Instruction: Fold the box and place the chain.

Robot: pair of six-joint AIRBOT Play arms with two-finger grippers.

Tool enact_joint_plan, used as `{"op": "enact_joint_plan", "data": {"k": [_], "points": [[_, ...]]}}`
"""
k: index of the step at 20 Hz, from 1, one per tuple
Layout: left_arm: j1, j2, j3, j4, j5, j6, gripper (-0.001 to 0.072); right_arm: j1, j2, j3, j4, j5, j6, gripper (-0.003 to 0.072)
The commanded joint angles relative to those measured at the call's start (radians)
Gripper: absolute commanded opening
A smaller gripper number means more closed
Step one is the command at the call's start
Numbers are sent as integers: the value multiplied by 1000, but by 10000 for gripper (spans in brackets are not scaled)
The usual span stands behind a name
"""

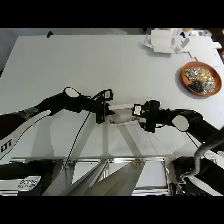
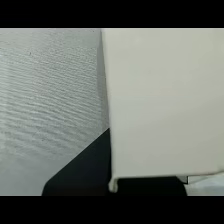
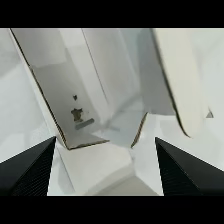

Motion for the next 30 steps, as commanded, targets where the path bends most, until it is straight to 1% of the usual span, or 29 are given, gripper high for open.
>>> {"op": "enact_joint_plan", "data": {"k": [1, 6, 8, 10, 11, 13, 16, 18, 21, 30], "points": [[-1, 0, 0, 0, -1, 0, 11, -10, 0, 9, 77, 4, -98, 695], [-1, 0, 0, 0, -1, 0, 11, -98, -11, 9, 215, 40, -238, 695], [-1, 0, 0, 0, -1, 0, 11, -147, -35, 9, 333, 85, -372, 695], [-1, 0, 0, 1, -1, 0, 11, -200, -78, 9, 467, 132, -566, 695], [-1, 0, 0, 1, -1, 0, 11, -232, -104, 9, 519, 142, -647, 695], [-1, 0, 0, 0, -1, 0, 11, -289, -151, 9, 585, 180, -740, 695], [-1, 0, 0, 1, -1, 0, 11, -310, -208, 9, 641, 219, -864, 696], [-1, 0, 0, 0, -1, 0, 11, -310, -246, 10, 693, 222, -916, 696], [-1, 0, 0, 0, -1, 0, 11, -310, -290, 10, 721, 222, -970, 696], [-1, 0, 0, 0, -1, 1, 11, -290, -353, 11, 722, 277, -980, 688]]}}
